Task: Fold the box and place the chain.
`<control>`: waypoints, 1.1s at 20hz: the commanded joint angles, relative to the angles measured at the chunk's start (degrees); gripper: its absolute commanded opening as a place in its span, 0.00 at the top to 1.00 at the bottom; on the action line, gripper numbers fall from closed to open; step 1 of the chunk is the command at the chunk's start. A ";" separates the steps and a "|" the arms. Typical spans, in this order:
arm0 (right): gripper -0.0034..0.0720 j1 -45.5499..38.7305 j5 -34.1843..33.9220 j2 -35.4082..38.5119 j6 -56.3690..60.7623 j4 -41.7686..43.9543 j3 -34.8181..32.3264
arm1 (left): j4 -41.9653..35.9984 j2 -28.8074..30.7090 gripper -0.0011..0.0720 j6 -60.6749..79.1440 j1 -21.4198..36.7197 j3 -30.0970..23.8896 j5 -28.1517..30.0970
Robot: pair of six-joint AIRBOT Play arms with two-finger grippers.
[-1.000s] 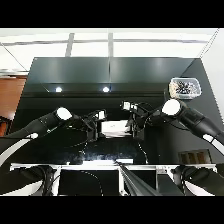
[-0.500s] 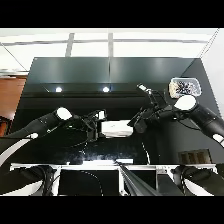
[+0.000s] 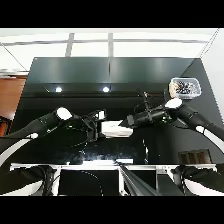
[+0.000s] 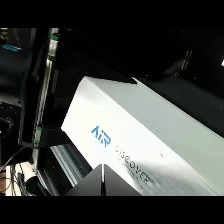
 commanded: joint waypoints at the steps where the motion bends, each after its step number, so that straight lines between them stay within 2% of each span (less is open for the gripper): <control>1: 0.95 2.38 -3.48 -1.29 2.60 -2.47 -0.04 | 0.04 0.00 0.31 0.00 -0.02 0.02 0.02; 4: 0.95 3.48 -7.50 -1.29 7.74 -8.28 -0.04 | 0.04 0.00 0.31 0.02 -0.02 0.02 0.04; 13: 0.95 3.48 -8.26 -1.09 8.39 -10.75 0.17 | 0.02 0.00 0.31 0.02 -0.02 0.02 0.09; 16: 0.95 3.15 -2.71 1.40 8.41 -12.74 3.34 | 0.04 0.15 0.29 0.00 -0.02 0.02 0.02; 17: 0.95 2.29 0.68 3.28 8.44 -13.42 4.98 | 0.07 0.33 0.25 0.00 0.04 0.02 0.04; 20: 0.95 -3.06 8.22 11.50 10.19 -16.76 7.89 | 0.15 0.44 0.24 -0.02 0.09 0.22 -0.11; 21: 0.95 -5.64 9.51 14.86 11.41 -18.86 7.89 | 0.55 0.50 0.17 -0.20 0.09 0.48 -0.50; 22: 0.94 -7.98 10.71 17.75 12.83 -21.55 7.89 | 1.60 0.79 0.00 -0.33 0.09 0.87 -1.57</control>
